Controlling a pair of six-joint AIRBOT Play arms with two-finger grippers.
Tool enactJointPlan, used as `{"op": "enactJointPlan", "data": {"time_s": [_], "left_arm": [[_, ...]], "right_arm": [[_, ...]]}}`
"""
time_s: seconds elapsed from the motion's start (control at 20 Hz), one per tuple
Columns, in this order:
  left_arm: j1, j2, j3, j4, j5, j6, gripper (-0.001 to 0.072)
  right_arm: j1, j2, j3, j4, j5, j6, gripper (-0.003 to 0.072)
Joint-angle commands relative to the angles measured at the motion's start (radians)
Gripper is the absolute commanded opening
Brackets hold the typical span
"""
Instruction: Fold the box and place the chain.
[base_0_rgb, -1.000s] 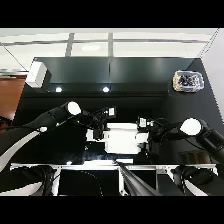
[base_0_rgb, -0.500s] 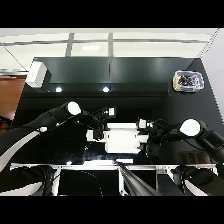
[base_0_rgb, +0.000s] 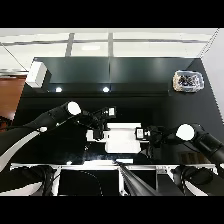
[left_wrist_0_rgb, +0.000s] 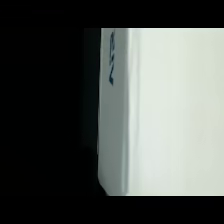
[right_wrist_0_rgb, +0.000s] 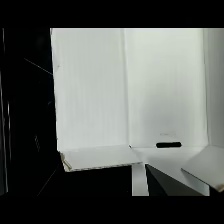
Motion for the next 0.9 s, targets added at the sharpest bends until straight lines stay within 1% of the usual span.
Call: {"op": "enactJointPlan", "data": {"time_s": [0.0,0.05,0.1,0.3,0.55,0.7,0.85], "left_arm": [[0.0,0.0,0.0,0.0,0.0,0.0,0.002],[0.0,0.0,0.0,0.0,0.0,0.0,0.002],[0.0,0.0,0.0,0.0,0.0,0.0,0.002],[0.0,0.0,0.0,0.0,0.0,0.0,0.002],[0.0,0.0,0.0,0.0,0.0,0.0,0.002],[0.0,0.0,0.0,0.0,0.0,0.0,0.002],[0.0,0.0,0.0,0.0,0.0,0.0,0.002]], "right_arm": [[0.067,-0.019,-0.002,-0.02,-0.075,-0.053,0.0622],[0.076,-0.019,-0.002,-0.019,-0.108,-0.053,0.0622],[0.079,-0.019,-0.002,-0.019,-0.115,-0.056,0.0622],[0.08,-0.02,-0.002,-0.013,-0.094,-0.071,0.0622],[0.101,-0.021,-0.003,-0.055,-0.078,-0.076,0.0622],[0.103,-0.021,-0.003,-0.057,-0.048,-0.076,0.0622],[0.103,-0.021,-0.006,-0.031,-0.048,-0.076,0.0622]]}}
